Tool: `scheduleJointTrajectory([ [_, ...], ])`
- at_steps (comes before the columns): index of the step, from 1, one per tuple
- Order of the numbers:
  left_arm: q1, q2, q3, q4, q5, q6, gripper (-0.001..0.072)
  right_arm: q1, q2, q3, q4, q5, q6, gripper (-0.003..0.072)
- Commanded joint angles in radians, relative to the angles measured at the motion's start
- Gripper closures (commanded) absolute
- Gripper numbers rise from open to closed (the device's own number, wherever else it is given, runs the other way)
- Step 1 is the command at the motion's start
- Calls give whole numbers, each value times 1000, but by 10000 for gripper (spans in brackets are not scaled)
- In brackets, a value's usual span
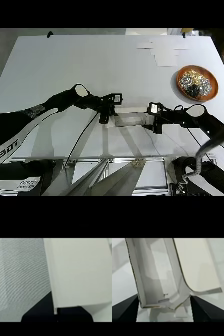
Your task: Fold the box and place the chain.
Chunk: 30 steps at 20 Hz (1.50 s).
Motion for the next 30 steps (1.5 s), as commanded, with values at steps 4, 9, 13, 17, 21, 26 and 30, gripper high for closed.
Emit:
scheduleJointTrajectory([
  [4, 0, 0, 1, 0, 0, 0, 699, -2, -121, 8, 41, 48, -175, 32],
  [9, 0, 0, 1, 0, 0, 0, 699, -2, -172, 22, 68, 42, -217, 45],
  [13, 0, 0, 1, 0, 0, 0, 699, -2, -221, 47, 68, 54, -217, 118],
  [17, 0, 0, 1, 0, 0, 0, 699, -2, -230, 47, 63, 58, -217, 196],
  [21, 0, 0, 1, 0, 0, 0, 699, -2, -230, 47, 61, 58, -217, 260],
  [26, 0, 0, 1, 0, 0, 0, 699, -2, -230, 47, 56, 58, -217, 276],
  [30, 0, 0, 1, 0, 0, 0, 699, -2, -230, 47, 53, 59, -217, 276],
])
